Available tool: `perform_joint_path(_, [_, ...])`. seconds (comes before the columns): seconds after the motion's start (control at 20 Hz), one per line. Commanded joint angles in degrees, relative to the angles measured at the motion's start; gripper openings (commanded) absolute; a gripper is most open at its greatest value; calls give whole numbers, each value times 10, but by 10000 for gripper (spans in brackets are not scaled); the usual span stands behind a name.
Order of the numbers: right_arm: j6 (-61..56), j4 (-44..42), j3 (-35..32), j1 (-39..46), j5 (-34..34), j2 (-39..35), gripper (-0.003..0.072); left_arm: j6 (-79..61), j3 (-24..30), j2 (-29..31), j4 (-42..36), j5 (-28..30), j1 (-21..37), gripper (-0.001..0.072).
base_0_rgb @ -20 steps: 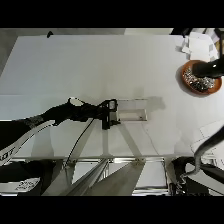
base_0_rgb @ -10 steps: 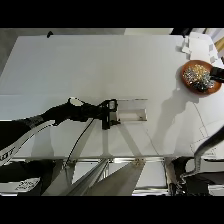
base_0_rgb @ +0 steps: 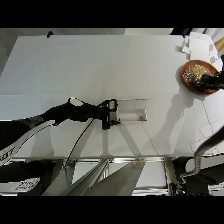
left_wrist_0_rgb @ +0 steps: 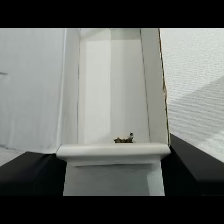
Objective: Fold the box and place the chain.
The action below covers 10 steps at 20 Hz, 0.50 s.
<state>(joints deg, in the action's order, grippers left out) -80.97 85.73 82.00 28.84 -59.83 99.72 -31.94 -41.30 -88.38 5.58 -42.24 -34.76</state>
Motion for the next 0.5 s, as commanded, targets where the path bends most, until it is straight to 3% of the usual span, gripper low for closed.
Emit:
perform_joint_path(0.0, [0,-6,0,0,-10,10,185,0,0,0,0,0,0,31])
perform_joint_path(0.1, [0,-6,0,0,-17,12,152,0,0,0,0,0,0,31])
perform_joint_path(0.2, [1,-7,0,0,-24,11,14,0,0,0,0,0,0,31])
perform_joint_path(0.45, [5,-7,0,0,-28,-32,14,0,0,0,0,0,0,31])
